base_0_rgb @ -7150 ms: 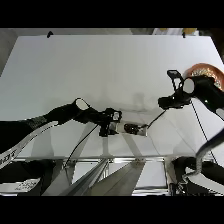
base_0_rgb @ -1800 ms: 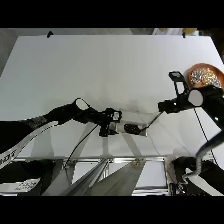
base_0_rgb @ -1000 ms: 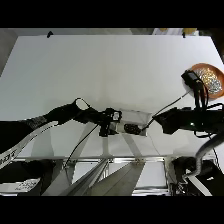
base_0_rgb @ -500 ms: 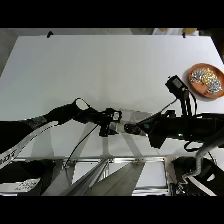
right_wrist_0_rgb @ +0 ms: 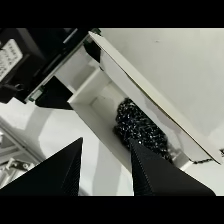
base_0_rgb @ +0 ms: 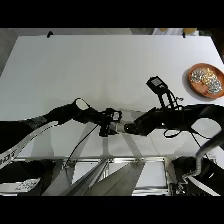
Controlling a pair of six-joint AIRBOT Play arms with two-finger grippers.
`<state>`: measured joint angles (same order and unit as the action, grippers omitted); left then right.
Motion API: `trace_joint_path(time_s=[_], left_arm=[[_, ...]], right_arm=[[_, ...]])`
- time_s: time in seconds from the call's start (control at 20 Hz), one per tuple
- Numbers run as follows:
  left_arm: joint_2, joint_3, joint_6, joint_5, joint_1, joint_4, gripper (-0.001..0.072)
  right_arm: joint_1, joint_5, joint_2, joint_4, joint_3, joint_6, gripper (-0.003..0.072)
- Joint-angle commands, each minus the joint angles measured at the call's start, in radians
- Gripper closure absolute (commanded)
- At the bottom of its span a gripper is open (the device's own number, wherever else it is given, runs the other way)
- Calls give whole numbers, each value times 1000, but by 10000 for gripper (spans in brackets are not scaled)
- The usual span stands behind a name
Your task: Fold the box and place the chain.
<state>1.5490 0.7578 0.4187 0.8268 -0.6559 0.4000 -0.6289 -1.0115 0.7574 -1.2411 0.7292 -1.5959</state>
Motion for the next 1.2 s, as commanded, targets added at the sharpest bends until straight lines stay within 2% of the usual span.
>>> trace_joint_path(time_s=[0.0, 0.05, 0.1, 0.2, 0.35, 0.5, 0.65, 0.8, 0.85, 1.0, 1.05, 1.15], left_arm=[[0, 0, 0, 0, 0, 0, 456], [0, 0, 0, 0, 0, 0, 456], [0, 0, 0, 0, 0, 0, 456], [0, 0, 0, 0, 0, 0, 456], [0, 0, 0, -1, 0, 0, 456], [0, 0, 0, 0, 0, 0, 456], [0, 0, 0, 0, 0, 0, 456], [0, 0, 0, 0, 0, 0, 456], [0, 0, 0, 0, 0, 0, 456], [0, 0, 0, 0, 0, 0, 456], [0, 0, 0, 0, 0, 0, 456], [0, 0, 0, 0, 0, 0, 456]], right_arm=[[0, -35, 40, 6, 20, -5, 357], [0, -58, 40, -10, 48, -5, 371], [0, -76, 40, -54, 89, -5, 442], [0, -74, 41, -200, 175, -35, 646], [60, -79, 46, -426, 217, -127, 669], [245, -129, 113, -449, 209, -131, 669], [423, -130, 226, -440, 176, -127, 669], [503, -126, 332, -403, 132, -87, 666], [506, -107, 361, -400, 116, -76, 649], [505, -60, 428, -385, 95, -69, 476], [505, -50, 449, -385, 95, -67, 446], [505, -34, 478, -384, 96, -67, 445]])
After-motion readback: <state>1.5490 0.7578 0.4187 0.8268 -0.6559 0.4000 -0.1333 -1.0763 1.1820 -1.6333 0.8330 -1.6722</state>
